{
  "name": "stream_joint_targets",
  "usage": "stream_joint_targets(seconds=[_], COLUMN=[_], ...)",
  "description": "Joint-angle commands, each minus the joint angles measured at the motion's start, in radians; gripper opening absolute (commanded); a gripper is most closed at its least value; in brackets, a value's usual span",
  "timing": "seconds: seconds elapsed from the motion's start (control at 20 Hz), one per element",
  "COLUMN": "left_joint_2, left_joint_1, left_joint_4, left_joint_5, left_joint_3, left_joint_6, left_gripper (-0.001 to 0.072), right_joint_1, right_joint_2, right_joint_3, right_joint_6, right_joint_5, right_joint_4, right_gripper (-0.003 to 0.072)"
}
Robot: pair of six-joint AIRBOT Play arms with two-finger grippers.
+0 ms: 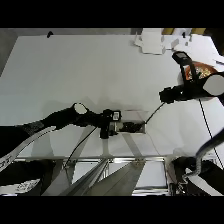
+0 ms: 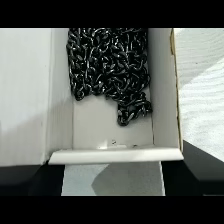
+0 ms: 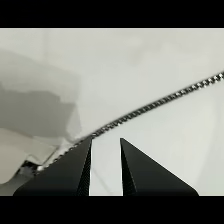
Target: Fold the box and place the chain.
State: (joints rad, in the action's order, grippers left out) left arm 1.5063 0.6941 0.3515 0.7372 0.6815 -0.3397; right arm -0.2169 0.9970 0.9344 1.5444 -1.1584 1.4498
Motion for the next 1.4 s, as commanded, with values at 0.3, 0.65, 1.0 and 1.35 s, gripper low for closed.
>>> stream_joint_targets(seconds=[0.3,0.65,1.0,1.35], left_joint_2=[0.000,0.000,0.000,0.000], left_joint_1=[-0.001,-0.001,-0.001,-0.001], left_joint_4=[0.000,0.000,0.000,0.000], left_joint_5=[0.000,0.000,0.000,0.000], left_joint_3=[0.000,0.000,0.000,0.000], left_joint_6=[0.000,0.000,0.000,0.000], left_gripper=[0.0273,0.0273,0.0273,0.0273], right_joint_1=[0.034,0.034,0.034,0.034], right_joint_2=[0.248,0.337,0.399,0.401], right_joint_3=[-0.039,-0.039,-0.039,-0.047], right_joint_6=[0.029,0.053,0.057,0.084], right_joint_5=[0.078,0.127,0.124,0.106], right_joint_4=[0.061,0.072,0.073,0.095], right_gripper=[0.0295,0.0294,0.0287,0.0249])
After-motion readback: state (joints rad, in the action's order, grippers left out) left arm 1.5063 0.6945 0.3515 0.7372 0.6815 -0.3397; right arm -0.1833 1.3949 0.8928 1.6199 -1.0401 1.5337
